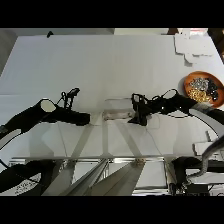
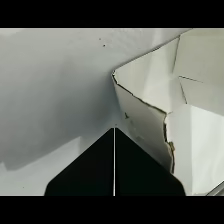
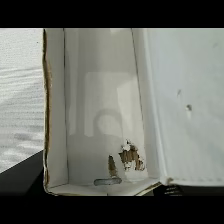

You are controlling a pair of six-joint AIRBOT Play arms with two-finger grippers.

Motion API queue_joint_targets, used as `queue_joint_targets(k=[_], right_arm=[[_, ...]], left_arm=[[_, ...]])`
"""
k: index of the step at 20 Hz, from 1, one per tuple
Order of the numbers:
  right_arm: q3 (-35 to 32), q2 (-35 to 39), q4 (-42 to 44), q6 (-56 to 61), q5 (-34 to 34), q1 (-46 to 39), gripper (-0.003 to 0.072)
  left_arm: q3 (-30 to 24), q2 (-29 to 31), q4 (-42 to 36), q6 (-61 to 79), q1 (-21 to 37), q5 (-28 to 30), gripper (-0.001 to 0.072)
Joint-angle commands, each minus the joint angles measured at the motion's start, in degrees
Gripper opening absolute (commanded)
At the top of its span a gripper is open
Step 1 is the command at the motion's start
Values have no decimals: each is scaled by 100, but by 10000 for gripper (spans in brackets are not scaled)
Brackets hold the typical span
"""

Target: Fold the box and place the chain.

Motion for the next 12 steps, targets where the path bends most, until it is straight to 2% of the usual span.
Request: queue_joint_targets(k=[1,9,12], right_arm=[[7,4,0,0,2,-2,459],[7,4,0,0,2,-2,459],[7,4,0,0,2,-2,459]], left_arm=[[-2,-151,-603,308,-4,26,-2],[-2,-162,-761,389,-2,107,-1],[-2,-162,-599,376,-2,310,-3]])
